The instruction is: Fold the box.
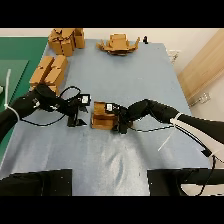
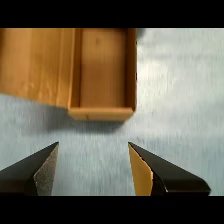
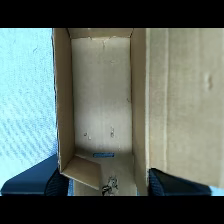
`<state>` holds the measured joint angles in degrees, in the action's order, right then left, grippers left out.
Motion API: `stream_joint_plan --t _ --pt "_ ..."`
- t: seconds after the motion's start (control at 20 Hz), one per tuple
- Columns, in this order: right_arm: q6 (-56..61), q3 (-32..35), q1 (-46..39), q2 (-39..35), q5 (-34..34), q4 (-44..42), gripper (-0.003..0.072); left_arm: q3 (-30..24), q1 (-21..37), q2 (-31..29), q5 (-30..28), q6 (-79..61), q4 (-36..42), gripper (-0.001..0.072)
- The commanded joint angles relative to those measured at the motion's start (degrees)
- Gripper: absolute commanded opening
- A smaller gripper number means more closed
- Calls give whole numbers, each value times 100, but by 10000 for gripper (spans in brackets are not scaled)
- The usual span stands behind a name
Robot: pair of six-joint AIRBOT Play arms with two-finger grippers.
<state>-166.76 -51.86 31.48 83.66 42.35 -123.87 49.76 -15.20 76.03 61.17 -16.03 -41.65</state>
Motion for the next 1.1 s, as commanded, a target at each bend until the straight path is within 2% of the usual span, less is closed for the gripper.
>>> stream_joint_plan --t 0.0,0.35,0.8,1.05 --pt "11 4 4 -4 68 0 525 -2 31 385 190 -455 831 690" --pt "31 4 4 -4 68 0 525 0 20 638 238 -647 872 690" --pt "31 2 4 -4 68 0 526 0 -367 861 -31 -645 787 689" --pt "31 2 4 -4 68 -2 525 -2 -374 896 -197 -647 748 689"
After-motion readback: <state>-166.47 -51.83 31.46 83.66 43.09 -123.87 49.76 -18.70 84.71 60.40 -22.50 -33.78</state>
